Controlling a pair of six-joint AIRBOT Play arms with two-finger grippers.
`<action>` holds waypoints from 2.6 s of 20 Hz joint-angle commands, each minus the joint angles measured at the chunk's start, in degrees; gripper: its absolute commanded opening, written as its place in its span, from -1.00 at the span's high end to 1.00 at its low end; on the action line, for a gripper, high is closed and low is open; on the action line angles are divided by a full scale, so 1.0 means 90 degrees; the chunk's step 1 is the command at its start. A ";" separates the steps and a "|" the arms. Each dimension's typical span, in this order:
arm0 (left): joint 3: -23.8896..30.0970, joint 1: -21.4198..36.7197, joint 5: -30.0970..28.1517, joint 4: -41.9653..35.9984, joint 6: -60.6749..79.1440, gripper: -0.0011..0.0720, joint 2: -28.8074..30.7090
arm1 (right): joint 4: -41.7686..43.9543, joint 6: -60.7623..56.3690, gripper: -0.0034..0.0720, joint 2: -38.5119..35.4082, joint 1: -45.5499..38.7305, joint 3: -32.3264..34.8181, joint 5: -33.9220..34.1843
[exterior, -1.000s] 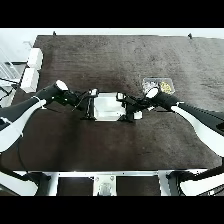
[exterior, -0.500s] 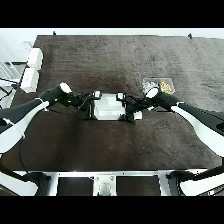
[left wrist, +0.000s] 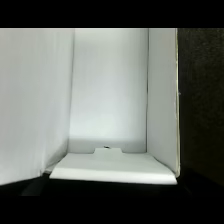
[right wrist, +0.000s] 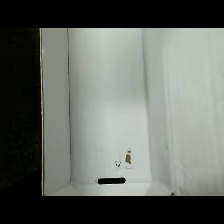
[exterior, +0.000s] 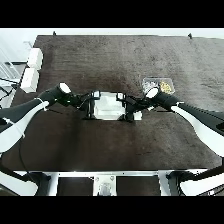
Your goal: Fold the box and place the chain.
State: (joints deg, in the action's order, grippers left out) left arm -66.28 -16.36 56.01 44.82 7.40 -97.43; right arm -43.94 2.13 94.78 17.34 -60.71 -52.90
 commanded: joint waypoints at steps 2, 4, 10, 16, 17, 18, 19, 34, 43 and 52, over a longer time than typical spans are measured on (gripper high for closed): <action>0.0002 -0.0036 -0.0053 -0.0002 0.0012 -1.00 -0.0005 | -0.0002 0.0000 -0.67 0.0005 0.0007 0.0000 -0.0012; 0.0002 -0.0083 -0.0087 0.0000 0.0000 -1.00 -0.0005 | -0.0002 0.0000 -0.67 0.0005 0.0007 0.0000 -0.0012; -0.0002 -0.0282 -0.0345 0.0211 -0.0168 -1.00 -0.0024 | -0.0002 0.0000 -0.67 0.0005 0.0007 0.0000 -0.0012; -0.0005 -0.0308 -0.0454 0.0121 -0.0168 -1.00 -0.0024 | -0.0002 0.0000 -0.67 0.0005 0.0007 0.0000 -0.0012; -0.0005 -0.0306 -0.0452 0.0119 -0.0168 -1.00 -0.0024 | -0.0002 0.0002 -0.67 0.0005 0.0007 0.0000 -0.0012; -0.0010 -0.0306 -0.0454 0.0117 -0.0175 -1.00 -0.0024 | -0.0002 0.0000 -0.67 0.0005 0.0007 0.0000 -0.0012; -0.0010 -0.0306 -0.0457 0.0117 -0.0175 -0.98 -0.0024 | -0.0002 0.0000 -0.67 0.0005 0.0007 0.0000 -0.0012; -0.0010 -0.0306 -0.0454 0.0138 -0.0153 -0.48 -0.0024 | -0.0002 0.0000 -0.67 0.0005 0.0007 0.0000 -0.0012; -0.0010 -0.0306 -0.0459 0.0131 -0.0153 -0.48 -0.0024 | -0.0002 0.1027 -0.67 0.0005 -0.0012 0.0000 0.0493; -0.0010 -0.0306 -0.0457 0.0124 -0.0153 -0.48 -0.0022 | 0.0044 0.0928 -0.67 0.0005 -0.0007 0.0000 0.0447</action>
State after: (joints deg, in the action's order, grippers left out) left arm -66.35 -19.07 51.62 45.93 5.91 -97.65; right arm -43.72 10.90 94.78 17.32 -60.71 -48.97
